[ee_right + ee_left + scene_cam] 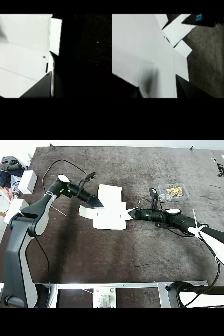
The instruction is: Fold the box and place the chain.
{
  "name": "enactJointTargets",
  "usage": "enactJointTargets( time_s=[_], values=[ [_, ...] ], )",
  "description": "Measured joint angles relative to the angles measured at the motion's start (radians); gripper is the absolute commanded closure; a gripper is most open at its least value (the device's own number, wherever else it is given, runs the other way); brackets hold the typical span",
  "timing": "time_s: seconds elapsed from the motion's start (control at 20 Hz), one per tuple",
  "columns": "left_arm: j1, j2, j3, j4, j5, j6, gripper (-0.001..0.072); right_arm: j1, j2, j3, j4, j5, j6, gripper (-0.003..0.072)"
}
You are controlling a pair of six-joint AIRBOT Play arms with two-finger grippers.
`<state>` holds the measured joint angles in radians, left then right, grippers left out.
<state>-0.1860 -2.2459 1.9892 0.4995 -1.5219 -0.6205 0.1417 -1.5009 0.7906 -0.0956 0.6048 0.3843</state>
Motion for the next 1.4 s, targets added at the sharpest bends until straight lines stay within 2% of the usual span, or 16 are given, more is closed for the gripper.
enactJointTargets(
  time_s=[0.3, 0.35, 0.4, 0.45, 0.5, 0.75, 0.8, 0.85, 0.9, 1.15, 1.4],
  values=[
    [-0.001, 0.000, 0.002, -0.002, 0.042, 0.010, 0.0299, 0.000, 0.000, 0.000, -0.030, -0.001, -0.007, 0.0676],
    [-0.001, 0.000, 0.004, -0.005, 0.048, 0.010, 0.0466, 0.000, 0.000, 0.001, -0.034, -0.001, -0.011, 0.0676],
    [-0.001, 0.000, 0.006, -0.005, 0.055, 0.011, 0.0545, 0.000, 0.000, 0.002, -0.039, 0.000, -0.017, 0.0676],
    [-0.001, 0.000, 0.010, -0.005, 0.060, 0.011, 0.0563, 0.000, 0.000, 0.003, -0.043, 0.000, -0.025, 0.0676],
    [-0.001, 0.000, 0.012, -0.005, 0.062, 0.013, 0.0660, 0.000, 0.000, 0.005, -0.048, 0.000, -0.033, 0.0676],
    [-0.002, 0.000, 0.016, -0.010, 0.043, 0.067, 0.0696, 0.000, 0.000, 0.030, -0.068, 0.000, -0.051, 0.0673],
    [-0.002, 0.000, 0.016, -0.008, 0.035, 0.089, 0.0696, 0.000, 0.000, 0.039, -0.069, 0.000, -0.057, 0.0540],
    [-0.001, 0.000, 0.016, -0.004, 0.021, 0.119, 0.0696, -0.003, 0.000, 0.050, -0.070, 0.000, -0.064, 0.0328],
    [-0.002, 0.000, 0.016, -0.003, 0.014, 0.147, 0.0696, -0.006, 0.000, 0.061, -0.069, 0.000, -0.070, 0.0302],
    [-0.002, 0.000, 0.016, -0.003, -0.002, 0.341, 0.0697, -0.058, 0.000, 0.119, -0.066, 0.048, -0.075, 0.0301],
    [-0.001, 0.000, 0.016, -0.010, 0.079, 0.552, 0.0702, -0.138, 0.001, 0.135, -0.061, 0.106, -0.075, 0.0301]
  ],
)
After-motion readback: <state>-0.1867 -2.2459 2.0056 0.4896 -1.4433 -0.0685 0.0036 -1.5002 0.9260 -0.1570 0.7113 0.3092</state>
